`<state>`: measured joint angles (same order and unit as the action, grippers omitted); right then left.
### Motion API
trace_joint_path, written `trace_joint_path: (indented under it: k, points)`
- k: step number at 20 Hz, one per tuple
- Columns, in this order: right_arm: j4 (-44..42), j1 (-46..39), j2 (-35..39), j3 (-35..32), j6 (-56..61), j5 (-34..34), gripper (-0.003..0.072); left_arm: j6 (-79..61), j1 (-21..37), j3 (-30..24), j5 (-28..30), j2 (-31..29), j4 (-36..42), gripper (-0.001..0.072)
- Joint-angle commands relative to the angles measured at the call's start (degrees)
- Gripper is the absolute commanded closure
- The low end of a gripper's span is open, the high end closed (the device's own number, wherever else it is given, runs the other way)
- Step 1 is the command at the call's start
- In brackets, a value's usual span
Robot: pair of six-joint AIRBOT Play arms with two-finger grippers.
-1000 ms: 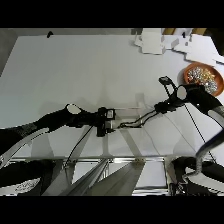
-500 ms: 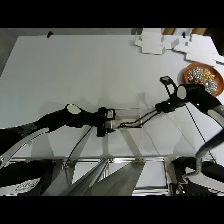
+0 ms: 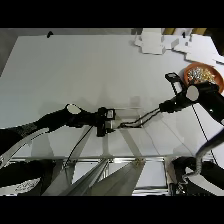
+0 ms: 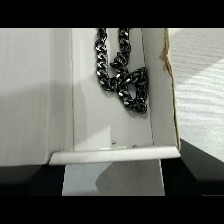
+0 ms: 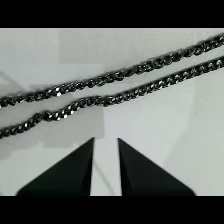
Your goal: Fold the box and place the chain.
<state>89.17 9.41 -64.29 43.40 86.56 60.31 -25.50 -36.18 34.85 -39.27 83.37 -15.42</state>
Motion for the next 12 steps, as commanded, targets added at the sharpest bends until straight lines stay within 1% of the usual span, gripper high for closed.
trace_joint_path:
  k: [1, 3, 6, 7, 8, 12]
  points:
    - [0.24, -0.02, 0.46, 0.02, 0.02, -1.9, 0.0482, -0.02, 0.02, -0.02, 0.0, -0.04, -0.02, 0.0501]
    - [0.72, -0.02, -0.59, 0.02, 0.28, -3.3, 0.0482, -0.02, 0.02, -0.02, -0.02, -0.04, -0.02, 0.0501]
    - [0.83, -0.02, -4.15, 0.02, 0.74, -3.23, 0.0481, -0.02, 0.02, -0.02, -0.02, -0.04, -0.02, 0.0501]
    - [0.83, -0.02, -5.42, 0.02, 1.68, -3.15, 0.0461, -0.02, 0.02, -0.02, 0.02, -0.04, -0.02, 0.0501]
    - [0.81, -0.02, -6.51, 0.02, 2.12, -3.15, 0.0391, -0.02, 0.02, -0.02, 0.02, -0.04, -0.02, 0.0501]
    - [0.81, -0.02, -9.16, 0.02, 2.16, -3.43, 0.0389, -0.02, 0.02, -0.02, 0.0, -0.04, -0.02, 0.0501]
